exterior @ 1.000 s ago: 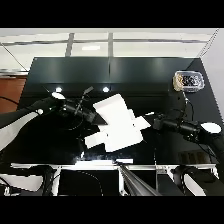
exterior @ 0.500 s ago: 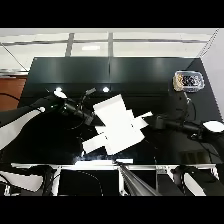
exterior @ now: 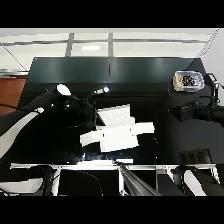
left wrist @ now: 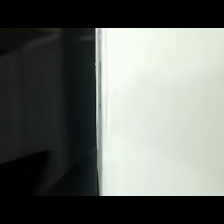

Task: Fold the box and place the chain.

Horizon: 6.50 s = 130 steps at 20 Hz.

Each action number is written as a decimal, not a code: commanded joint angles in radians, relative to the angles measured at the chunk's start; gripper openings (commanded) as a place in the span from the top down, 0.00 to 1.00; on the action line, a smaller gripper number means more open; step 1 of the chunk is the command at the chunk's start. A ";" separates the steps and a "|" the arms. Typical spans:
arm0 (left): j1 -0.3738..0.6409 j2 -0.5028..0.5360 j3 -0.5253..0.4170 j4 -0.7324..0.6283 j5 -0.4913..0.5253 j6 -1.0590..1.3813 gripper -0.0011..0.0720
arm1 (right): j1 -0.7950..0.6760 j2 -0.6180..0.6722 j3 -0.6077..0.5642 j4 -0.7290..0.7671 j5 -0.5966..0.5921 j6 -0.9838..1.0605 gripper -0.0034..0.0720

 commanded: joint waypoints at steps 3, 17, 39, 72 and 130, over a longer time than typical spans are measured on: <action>-0.098 0.032 0.000 -0.015 0.241 0.256 0.96 | 0.059 0.000 0.015 -0.086 0.023 -0.085 0.08; -0.164 -0.005 0.000 0.140 0.294 0.176 0.95 | 0.580 -0.016 -0.259 -0.188 -0.294 -0.522 0.08; -0.158 -0.005 0.000 0.143 0.285 0.145 0.95 | 0.824 -0.121 -0.261 -0.033 -0.464 -0.574 0.08; -0.158 0.001 0.020 0.144 0.212 0.145 0.95 | 0.686 -0.286 -0.176 0.187 -0.335 -0.866 0.08; -0.174 0.335 -0.071 0.224 -0.162 -0.610 0.95 | 0.710 -0.351 -0.193 0.165 -0.422 -0.952 0.30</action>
